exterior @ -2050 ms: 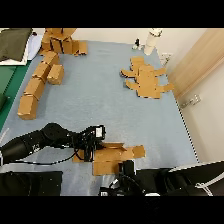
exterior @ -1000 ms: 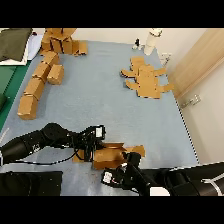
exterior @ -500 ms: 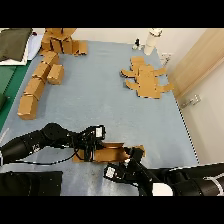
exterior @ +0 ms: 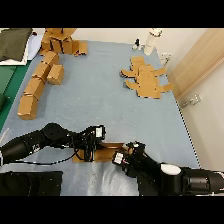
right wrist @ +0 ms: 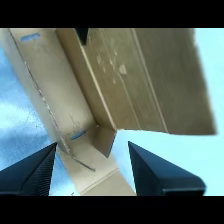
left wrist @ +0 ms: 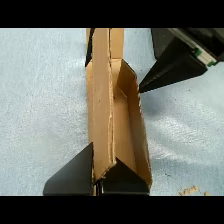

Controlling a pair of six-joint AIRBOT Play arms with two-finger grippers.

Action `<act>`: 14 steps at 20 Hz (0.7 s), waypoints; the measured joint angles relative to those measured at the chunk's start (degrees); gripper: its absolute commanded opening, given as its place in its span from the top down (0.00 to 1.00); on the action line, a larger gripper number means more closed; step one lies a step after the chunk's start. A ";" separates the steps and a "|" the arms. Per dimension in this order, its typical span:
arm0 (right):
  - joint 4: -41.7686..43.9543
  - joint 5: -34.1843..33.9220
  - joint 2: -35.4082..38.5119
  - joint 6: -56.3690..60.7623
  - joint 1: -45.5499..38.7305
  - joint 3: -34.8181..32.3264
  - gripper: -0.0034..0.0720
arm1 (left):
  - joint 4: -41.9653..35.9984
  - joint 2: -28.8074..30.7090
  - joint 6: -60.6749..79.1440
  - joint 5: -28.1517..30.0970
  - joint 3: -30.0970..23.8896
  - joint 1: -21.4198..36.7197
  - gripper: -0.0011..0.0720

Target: Fold the box.

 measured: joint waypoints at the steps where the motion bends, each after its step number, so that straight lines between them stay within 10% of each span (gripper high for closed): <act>1: 3.61 2.43 0.85 -6.34 -4.07 -0.22 0.00 | 0.00 0.00 0.00 0.00 0.00 0.00 0.97; 9: 52.00 9.86 -4.00 -72.85 -36.85 0.94 0.00 | 0.00 0.00 0.00 0.00 -0.02 0.00 0.97; 14: 64.61 7.30 -11.85 -92.11 -44.57 4.13 0.00 | 0.00 0.00 0.00 -0.02 0.00 0.00 0.97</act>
